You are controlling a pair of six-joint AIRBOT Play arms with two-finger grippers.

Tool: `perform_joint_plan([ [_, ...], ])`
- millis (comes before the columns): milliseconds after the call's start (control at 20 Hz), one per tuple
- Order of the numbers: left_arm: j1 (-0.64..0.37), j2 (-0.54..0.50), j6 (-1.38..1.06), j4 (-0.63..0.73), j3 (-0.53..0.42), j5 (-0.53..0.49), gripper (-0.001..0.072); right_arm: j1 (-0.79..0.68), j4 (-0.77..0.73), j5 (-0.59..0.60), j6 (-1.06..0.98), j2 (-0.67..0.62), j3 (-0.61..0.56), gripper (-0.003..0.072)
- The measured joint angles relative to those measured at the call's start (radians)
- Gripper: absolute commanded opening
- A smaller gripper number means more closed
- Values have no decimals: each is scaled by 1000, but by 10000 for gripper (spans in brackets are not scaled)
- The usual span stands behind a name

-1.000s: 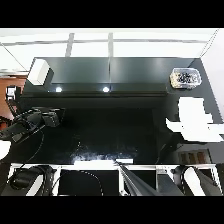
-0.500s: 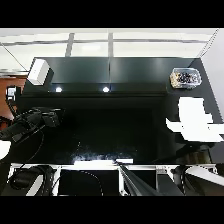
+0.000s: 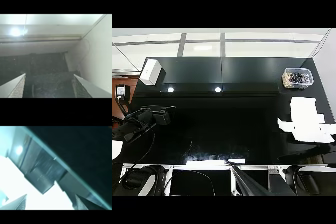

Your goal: Fold the box and place the chain.

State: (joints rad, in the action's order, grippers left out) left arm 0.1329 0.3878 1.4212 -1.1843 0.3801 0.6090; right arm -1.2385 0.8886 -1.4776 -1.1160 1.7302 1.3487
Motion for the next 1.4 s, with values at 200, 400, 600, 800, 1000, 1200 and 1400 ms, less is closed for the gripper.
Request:
perform_joint_plan([
  [200, 0, 0, 0, 0, 0, -9, 702, 17, -32, -86, 52, 48, 19, 661],
  [400, 0, 0, 0, 3, 0, -12, 702, 40, 14, -140, 71, 64, 24, 53],
  [600, 0, 0, 0, 27, 0, -16, 702, 64, 36, -161, 104, 69, 25, 8],
  [800, 0, 0, 0, 47, 0, -23, 702, 104, 2, -189, 124, 63, 12, 6],
  [1000, 0, 0, 0, 123, 0, -23, 700, 189, -126, -180, 148, 11, -64, 5],
  [1200, 0, 0, 0, 176, 0, -23, 699, 319, -220, -121, 183, -106, -177, 5],
  [1400, 0, 0, 0, 193, 0, -20, 699, 486, -272, -13, 193, -269, -299, 5],
])
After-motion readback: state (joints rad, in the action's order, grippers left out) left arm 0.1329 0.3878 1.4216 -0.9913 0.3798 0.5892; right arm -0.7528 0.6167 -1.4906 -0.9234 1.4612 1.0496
